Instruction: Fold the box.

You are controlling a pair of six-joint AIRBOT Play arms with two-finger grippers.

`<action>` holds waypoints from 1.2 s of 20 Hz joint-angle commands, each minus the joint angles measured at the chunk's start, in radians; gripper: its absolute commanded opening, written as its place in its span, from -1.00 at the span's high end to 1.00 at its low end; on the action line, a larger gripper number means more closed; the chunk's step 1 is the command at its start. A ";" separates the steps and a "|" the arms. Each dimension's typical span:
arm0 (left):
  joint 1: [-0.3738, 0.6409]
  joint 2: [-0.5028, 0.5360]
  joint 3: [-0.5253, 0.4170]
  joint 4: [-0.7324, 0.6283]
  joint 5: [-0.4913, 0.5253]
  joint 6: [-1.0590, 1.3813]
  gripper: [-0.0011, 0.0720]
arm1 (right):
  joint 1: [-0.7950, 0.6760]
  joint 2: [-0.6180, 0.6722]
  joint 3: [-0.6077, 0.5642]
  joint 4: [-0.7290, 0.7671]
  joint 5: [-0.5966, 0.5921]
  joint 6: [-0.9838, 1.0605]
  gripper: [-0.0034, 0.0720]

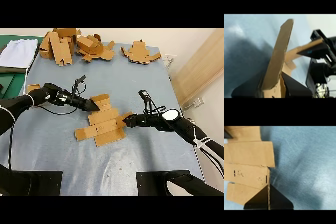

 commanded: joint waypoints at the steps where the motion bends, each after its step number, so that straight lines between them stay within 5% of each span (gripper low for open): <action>1: -0.001 -0.002 0.003 -0.002 -0.057 0.043 0.16 | 0.001 0.001 0.000 -0.006 -0.014 0.010 0.90; 7: -0.001 -0.002 0.003 -0.002 -0.031 0.043 0.21 | 0.001 0.001 0.000 -0.006 -0.015 0.010 0.90; 8: -0.001 -0.002 0.003 -0.002 -0.016 0.047 0.50 | 0.001 0.001 0.000 -0.007 -0.015 0.010 0.90; 20: -0.003 -0.030 0.003 -0.010 -0.026 0.088 0.53 | 0.001 0.000 0.000 -0.024 -0.015 0.010 0.90; 21: -0.003 -0.034 0.003 -0.009 -0.026 0.104 0.91 | 0.001 0.000 0.000 -0.024 -0.015 0.010 0.90; 24: -0.003 -0.035 0.003 -0.036 -0.025 0.146 0.94 | 0.001 0.000 0.000 -0.024 -0.015 0.010 0.90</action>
